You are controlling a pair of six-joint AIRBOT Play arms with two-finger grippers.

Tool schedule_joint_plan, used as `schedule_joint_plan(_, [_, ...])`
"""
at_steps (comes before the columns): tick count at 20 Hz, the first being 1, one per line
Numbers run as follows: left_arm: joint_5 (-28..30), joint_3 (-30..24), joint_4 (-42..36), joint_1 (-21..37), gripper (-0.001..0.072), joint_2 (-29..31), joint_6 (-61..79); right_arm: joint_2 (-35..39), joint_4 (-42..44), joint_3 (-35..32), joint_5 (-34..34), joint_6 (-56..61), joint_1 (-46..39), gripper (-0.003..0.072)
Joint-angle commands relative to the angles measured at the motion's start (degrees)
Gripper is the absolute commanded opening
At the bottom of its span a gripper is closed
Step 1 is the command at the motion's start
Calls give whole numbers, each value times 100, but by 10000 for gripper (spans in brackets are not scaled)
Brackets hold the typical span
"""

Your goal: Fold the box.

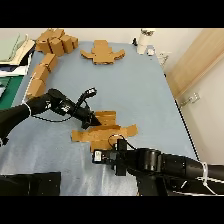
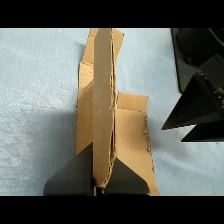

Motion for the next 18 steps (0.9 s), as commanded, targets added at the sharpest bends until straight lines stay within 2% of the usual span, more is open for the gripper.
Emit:
schedule_joint_plan(1, [2,0,2,2,14,4,0,-208,-999,-70,407,205,48,504])
schedule_joint_plan(5, [4,0,2,2,14,4,0,-592,-1602,-63,494,284,46,503])
schedule_joint_plan(9, [7,0,2,2,14,4,0,-813,-2330,-44,603,916,46,503])
schedule_joint_plan(14, [2,0,2,0,14,4,0,-807,-2459,166,457,1193,50,503])
schedule_joint_plan(18, [4,0,2,2,14,4,0,-787,-2787,424,184,2245,46,503])
